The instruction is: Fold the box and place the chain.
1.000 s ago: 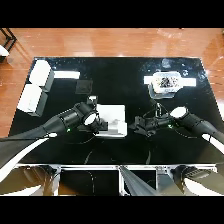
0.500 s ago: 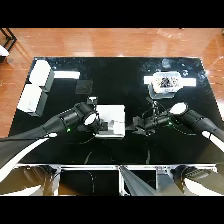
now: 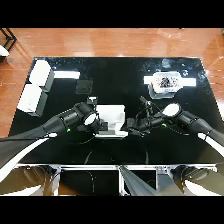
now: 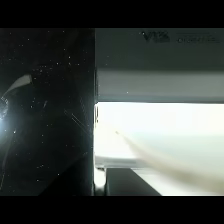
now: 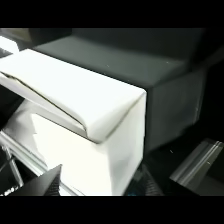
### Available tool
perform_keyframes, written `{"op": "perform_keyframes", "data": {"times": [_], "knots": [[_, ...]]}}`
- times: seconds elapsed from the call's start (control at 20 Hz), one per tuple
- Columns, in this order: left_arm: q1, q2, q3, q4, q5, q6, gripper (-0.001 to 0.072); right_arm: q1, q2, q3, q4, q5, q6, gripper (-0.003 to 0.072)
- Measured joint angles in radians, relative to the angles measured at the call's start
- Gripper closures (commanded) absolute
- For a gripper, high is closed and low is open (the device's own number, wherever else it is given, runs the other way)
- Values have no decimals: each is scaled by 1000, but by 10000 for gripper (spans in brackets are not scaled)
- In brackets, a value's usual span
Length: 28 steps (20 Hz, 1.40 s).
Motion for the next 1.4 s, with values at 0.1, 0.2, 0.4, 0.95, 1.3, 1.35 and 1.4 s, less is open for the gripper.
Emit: {"op": "perform_keyframes", "data": {"times": [0.1,0.2,0.4,0.95,1.3,1.35,1.4], "knots": [[0,0,0,0,0,0,688,35,0,5,-3,-38,18,233],[0,0,0,0,0,0,688,69,0,10,-27,-74,53,242],[0,0,0,0,0,0,688,143,0,47,-154,-121,167,262],[0,0,0,0,15,0,688,289,-6,209,-666,-66,644,355],[0,0,0,0,26,0,688,342,-52,284,-801,28,785,355],[0,0,0,0,27,0,688,350,-66,297,-811,39,793,356],[0,0,0,0,27,1,688,357,-78,309,-822,50,806,356]]}}
